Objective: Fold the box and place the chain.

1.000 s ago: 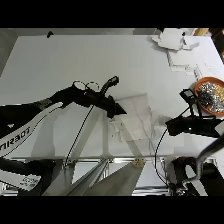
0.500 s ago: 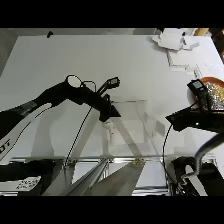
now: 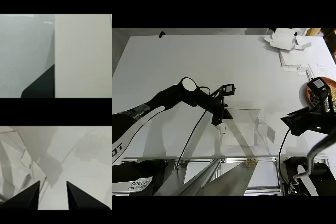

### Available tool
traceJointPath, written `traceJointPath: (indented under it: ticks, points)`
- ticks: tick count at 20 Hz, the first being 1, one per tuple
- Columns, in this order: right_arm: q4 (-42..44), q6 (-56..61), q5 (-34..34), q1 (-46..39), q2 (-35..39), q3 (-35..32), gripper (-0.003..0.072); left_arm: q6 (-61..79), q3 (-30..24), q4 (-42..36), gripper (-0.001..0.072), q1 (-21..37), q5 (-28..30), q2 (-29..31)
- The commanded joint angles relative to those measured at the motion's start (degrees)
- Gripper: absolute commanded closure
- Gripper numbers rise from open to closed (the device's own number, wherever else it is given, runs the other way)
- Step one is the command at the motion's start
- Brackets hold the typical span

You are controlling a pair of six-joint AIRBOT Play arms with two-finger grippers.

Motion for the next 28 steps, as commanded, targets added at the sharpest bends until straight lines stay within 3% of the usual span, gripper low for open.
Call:
traceJointPath:
  ticks: [1,6,9,13,28]
  points:
    - [0.0,-0.2,0.5,0.0,0.2,0.2,0.032,4.7,-0.1,-1.1,0.0709,-2.4,4.4,-3.5]
    - [0.0,-0.2,0.5,0.0,0.2,0.2,0.0323,4.9,-0.1,-1.3,0.0709,-4.0,13.3,-4.7]
    - [0.0,-2.8,0.2,0.0,0.1,0.1,0.0325,4.9,-0.1,-1.2,0.0709,-4.0,15.7,-4.8]
    - [0.0,-7.7,-1.1,0.0,0.1,0.1,0.0325,4.7,-0.1,0.7,0.0708,-4.0,16.3,-4.8]
    - [0.0,-7.9,-2.1,0.0,0.1,0.1,0.0325,4.6,-0.1,1.4,0.07,-4.0,16.3,-4.7]
